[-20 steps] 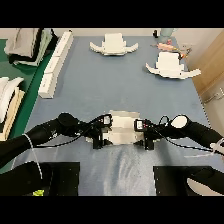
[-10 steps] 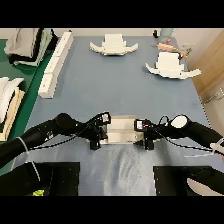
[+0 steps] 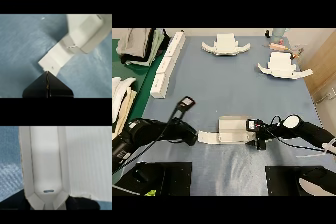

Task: Fold the box.

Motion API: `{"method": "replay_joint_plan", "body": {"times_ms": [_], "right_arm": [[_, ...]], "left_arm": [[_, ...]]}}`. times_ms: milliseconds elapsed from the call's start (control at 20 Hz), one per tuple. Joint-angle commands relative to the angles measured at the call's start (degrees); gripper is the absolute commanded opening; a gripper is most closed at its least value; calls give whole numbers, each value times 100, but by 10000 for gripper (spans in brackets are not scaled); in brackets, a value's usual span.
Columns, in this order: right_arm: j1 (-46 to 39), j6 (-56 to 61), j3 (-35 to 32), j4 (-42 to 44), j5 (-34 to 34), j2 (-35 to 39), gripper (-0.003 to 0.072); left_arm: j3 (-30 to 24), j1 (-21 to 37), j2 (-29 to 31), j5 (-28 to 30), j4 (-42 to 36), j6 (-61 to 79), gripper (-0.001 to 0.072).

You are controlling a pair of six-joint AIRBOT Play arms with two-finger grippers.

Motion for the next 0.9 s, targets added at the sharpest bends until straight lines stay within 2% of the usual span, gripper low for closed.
{"method": "replay_joint_plan", "body": {"times_ms": [0, 200, 350, 450, 550, 700, 850], "right_arm": [[-2, 0, 2, 0, 2, 4, 434], [-2, 0, 2, 0, 2, 4, 434], [-2, 2, 2, 0, 0, 4, 434], [-2, 0, 2, 0, 2, 2, 434], [-2, 2, 2, 0, 2, 4, 434], [-2, 2, 2, 0, 0, 4, 434], [-2, 2, 2, 0, 2, 4, 434]], "left_arm": [[-50, 664, 297, -857, 813, -1952, 15], [-345, 1451, -673, -387, -966, -789, 15], [-466, 1526, -1650, -52, -2291, 146, 14], [-466, 1294, -2184, 186, -3161, 758, 14], [-463, 885, -2470, 608, -3593, 890, 14], [-448, 280, -2496, 1178, -4004, 887, 14], [-323, 31, -2498, 1174, -4122, 887, 14]]}}
